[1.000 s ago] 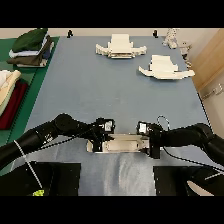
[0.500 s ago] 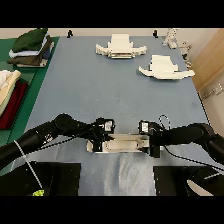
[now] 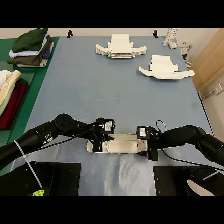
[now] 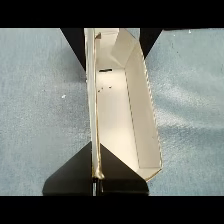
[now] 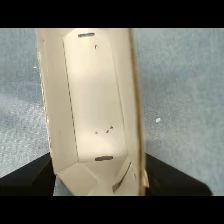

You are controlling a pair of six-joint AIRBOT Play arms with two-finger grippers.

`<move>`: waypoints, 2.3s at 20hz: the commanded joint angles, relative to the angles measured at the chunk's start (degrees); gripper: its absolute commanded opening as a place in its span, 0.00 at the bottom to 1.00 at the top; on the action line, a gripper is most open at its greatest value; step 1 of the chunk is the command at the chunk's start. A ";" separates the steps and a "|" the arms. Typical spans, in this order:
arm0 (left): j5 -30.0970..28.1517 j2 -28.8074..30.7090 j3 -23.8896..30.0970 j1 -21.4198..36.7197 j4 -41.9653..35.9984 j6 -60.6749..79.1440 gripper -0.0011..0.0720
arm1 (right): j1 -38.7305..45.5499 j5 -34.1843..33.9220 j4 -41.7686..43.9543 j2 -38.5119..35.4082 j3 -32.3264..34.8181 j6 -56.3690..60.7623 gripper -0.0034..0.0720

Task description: Fold the box.

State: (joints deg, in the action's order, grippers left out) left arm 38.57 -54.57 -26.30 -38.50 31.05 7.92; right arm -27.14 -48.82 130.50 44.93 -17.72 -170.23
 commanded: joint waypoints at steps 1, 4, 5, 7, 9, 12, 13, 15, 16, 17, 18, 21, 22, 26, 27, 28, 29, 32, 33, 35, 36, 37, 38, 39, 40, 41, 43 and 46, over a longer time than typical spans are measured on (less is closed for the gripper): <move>0.00 -0.02 0.00 0.00 0.00 0.00 0.03 | 0.00 1.53 1.38 2.23 0.63 -1.88 1.00; -0.02 -0.02 0.00 0.00 0.00 0.00 0.03 | -0.02 1.57 1.36 2.23 0.50 -1.88 1.00; -0.02 0.00 0.00 0.00 0.00 0.00 0.03 | -0.02 1.55 1.36 2.25 0.48 -1.88 1.00; 0.00 0.00 0.00 0.00 0.00 0.00 0.03 | -0.13 1.57 1.36 2.25 0.48 -1.88 1.00; -0.02 0.00 0.00 0.00 0.00 0.00 0.03 | -0.13 1.60 1.36 2.25 0.48 -1.88 1.00; -0.02 0.00 0.00 0.00 0.00 0.00 0.03 | -0.13 1.62 1.22 2.27 0.48 -1.88 1.00; 0.00 0.00 0.00 0.00 0.00 0.00 0.03 | -0.15 1.62 1.14 2.27 0.48 -1.88 1.00; -0.02 0.00 0.00 0.00 0.00 0.00 0.03 | -0.87 1.64 0.85 2.27 0.48 -1.88 1.00; -0.02 0.00 0.00 0.00 0.00 0.00 0.03 | -1.33 1.66 0.79 2.38 0.57 -1.88 1.00; 0.00 0.00 0.00 0.00 0.00 0.00 0.03 | -1.57 1.84 0.52 2.75 0.55 -1.88 1.00; 0.00 0.00 0.00 0.00 0.00 0.00 0.03 | -1.57 1.88 0.44 3.21 0.57 -1.88 1.00; -0.02 -0.02 0.00 0.00 0.00 0.00 0.03 | -1.55 2.05 0.00 3.69 0.57 -1.88 1.00; -0.02 -0.02 0.00 0.00 0.00 0.00 0.03 | -1.55 2.03 -0.48 3.69 0.57 -1.88 1.00; -0.02 -0.02 0.00 0.00 0.00 0.00 0.03 | -1.55 2.08 -1.01 3.69 0.59 -1.88 0.90; -0.02 -0.02 0.00 0.00 0.00 0.00 0.03 | -1.55 2.29 -1.07 3.69 0.59 -1.88 0.88; 0.00 0.00 0.00 0.00 0.00 0.00 0.03 | -1.55 2.36 -1.07 3.69 0.59 -1.88 0.84; 0.00 0.00 0.00 0.00 0.00 0.00 0.03 | -1.57 2.32 -1.07 3.69 0.59 -1.88 0.74; -0.02 0.00 0.00 0.00 0.00 0.00 0.03 | -1.55 2.45 -1.29 3.69 0.59 -1.88 0.74; 0.00 0.00 0.00 0.00 0.00 0.00 0.03 | -1.55 2.45 -1.27 3.69 0.59 -1.88 0.75; 0.00 0.00 0.00 0.00 0.00 0.00 0.03 | -1.55 2.58 -1.25 3.67 0.57 -1.88 0.75; -0.02 0.00 0.00 0.00 0.00 0.00 0.03 | -1.55 3.08 -1.25 3.67 0.57 -1.88 0.75; 0.00 -0.02 0.00 0.00 0.00 0.00 0.03 | -1.55 3.45 -1.25 3.65 0.50 -1.88 0.75; 0.00 0.00 0.00 0.00 0.00 0.00 0.03 | -1.55 3.43 -1.25 3.56 0.46 -1.88 0.75; 0.00 0.00 0.00 0.00 0.00 0.00 0.03 | -1.55 3.39 -1.27 3.56 0.46 -1.88 0.75; -0.02 0.00 0.00 0.00 0.00 0.00 0.03 | -1.55 3.34 -1.27 3.56 0.48 -1.88 0.75; 0.00 0.00 0.00 0.00 0.00 0.00 0.03 | -1.55 3.34 -1.27 3.56 0.48 -1.88 0.75; 0.00 0.00 0.00 0.00 0.00 0.00 0.03 | -1.55 3.34 -1.27 3.58 0.48 -1.88 0.75; -0.02 0.00 0.00 0.00 0.00 0.00 0.03 | -1.55 3.34 -1.27 3.58 0.48 -1.88 0.75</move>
State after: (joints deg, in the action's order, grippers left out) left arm 38.57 -54.57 -26.30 -38.50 31.05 7.92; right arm -28.71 -45.56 129.23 48.56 -17.19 -172.13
